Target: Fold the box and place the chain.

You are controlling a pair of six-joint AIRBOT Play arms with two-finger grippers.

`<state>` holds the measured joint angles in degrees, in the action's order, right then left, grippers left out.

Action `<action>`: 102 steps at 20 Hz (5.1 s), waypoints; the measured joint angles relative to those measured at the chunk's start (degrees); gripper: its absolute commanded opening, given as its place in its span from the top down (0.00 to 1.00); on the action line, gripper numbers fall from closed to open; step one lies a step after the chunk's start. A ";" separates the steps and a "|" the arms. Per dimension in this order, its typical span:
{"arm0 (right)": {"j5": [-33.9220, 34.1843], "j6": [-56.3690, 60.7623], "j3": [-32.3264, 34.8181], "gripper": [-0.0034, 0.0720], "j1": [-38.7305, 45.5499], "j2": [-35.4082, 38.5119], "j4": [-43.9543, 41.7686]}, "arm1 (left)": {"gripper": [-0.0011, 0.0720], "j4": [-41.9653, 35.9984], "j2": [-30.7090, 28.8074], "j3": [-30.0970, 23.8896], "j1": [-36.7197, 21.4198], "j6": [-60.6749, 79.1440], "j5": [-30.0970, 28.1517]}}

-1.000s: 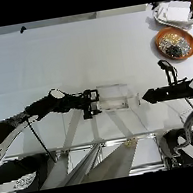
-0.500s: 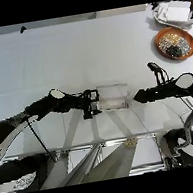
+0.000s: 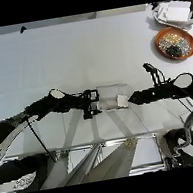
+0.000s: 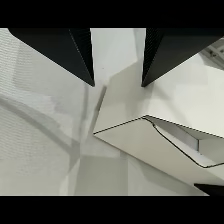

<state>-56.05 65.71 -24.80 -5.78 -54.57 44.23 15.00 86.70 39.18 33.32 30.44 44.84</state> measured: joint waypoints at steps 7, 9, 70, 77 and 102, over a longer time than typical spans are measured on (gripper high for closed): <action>-2.64 0.31 0.00 0.50 -0.04 2.40 -0.57 | 0.64 -0.02 0.00 0.00 0.00 0.00 -0.04; -3.21 0.61 0.00 0.50 -0.04 3.30 -0.57 | 0.64 -0.02 0.00 0.00 0.00 0.00 -0.04; 8.22 62.12 -14.69 0.40 -31.98 -15.54 36.17 | 0.64 -0.22 -0.02 0.00 -0.02 -0.13 -0.28; 1.40 56.98 -14.73 0.40 -31.78 -6.45 41.97 | 0.64 0.00 0.00 0.00 0.00 0.02 0.02; -0.79 19.96 -56.61 0.51 26.16 -40.46 48.65 | 0.64 -0.02 0.00 0.00 0.00 0.02 0.02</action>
<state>-56.84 85.67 -81.41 20.38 -95.02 92.88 14.98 86.70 39.18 33.32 30.46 44.86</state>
